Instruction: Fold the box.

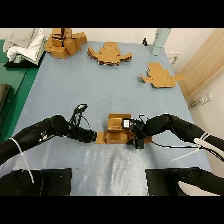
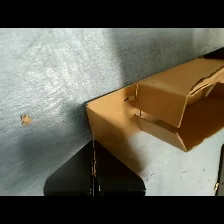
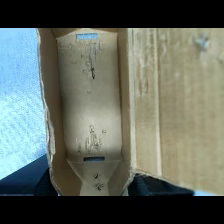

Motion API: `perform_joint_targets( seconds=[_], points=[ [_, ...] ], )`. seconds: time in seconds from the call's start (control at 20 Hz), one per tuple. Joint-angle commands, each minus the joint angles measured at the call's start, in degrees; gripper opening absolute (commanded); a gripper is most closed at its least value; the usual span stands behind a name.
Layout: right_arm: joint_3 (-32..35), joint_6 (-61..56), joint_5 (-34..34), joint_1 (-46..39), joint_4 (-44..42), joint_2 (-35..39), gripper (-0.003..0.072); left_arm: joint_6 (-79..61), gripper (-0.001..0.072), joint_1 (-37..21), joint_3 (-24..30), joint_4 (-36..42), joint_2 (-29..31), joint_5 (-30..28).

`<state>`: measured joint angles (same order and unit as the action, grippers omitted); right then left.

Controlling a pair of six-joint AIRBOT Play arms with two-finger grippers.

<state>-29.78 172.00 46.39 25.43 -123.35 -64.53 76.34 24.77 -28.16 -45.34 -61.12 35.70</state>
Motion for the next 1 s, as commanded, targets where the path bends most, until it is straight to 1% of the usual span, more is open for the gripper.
perform_joint_targets(
  seconds=[0.0, 0.25, 0.35, 0.55, 0.65, 0.75, 0.95],
  points=[
    [0.0, 0.0, 0.0, 0.0, 0.0, 0.0, 0.0463, 0.2, 0.0010, 1.3, 0.0, 1.9, -1.0, -2.8],
    [0.0, 0.0, 0.0, 0.0, 0.0, 0.0, 0.0463, 1.7, 0.0010, 1.2, 0.0, 1.6, -0.9, -1.5],
    [0.0, 0.0, 0.0, 0.0, 0.0, 0.0, 0.0462, 2.8, 0.0009, 0.1, 0.0, 0.7, 0.2, -0.3],
    [0.0, 0.0, 0.0, 0.0, 0.1, 0.0, 0.0462, 13.0, 0.0008, -3.0, 0.0, -9.9, 5.1, 1.6],
    [0.0, 0.0, 0.0, 0.0, 0.1, 0.0, 0.0463, 13.8, 0.0008, -3.3, 0.0, -10.5, 6.0, 1.4],
    [0.0, 0.0, 0.0, 0.0, 0.1, 0.0, 0.0463, 13.7, 0.0009, -2.3, 0.0, -9.8, 5.2, 0.9],
    [0.0, 0.0, 0.0, 0.0, 0.1, 0.0, 0.0462, 13.7, 0.0009, 2.1, 0.0, -8.0, 2.3, -1.2]
  ],
)
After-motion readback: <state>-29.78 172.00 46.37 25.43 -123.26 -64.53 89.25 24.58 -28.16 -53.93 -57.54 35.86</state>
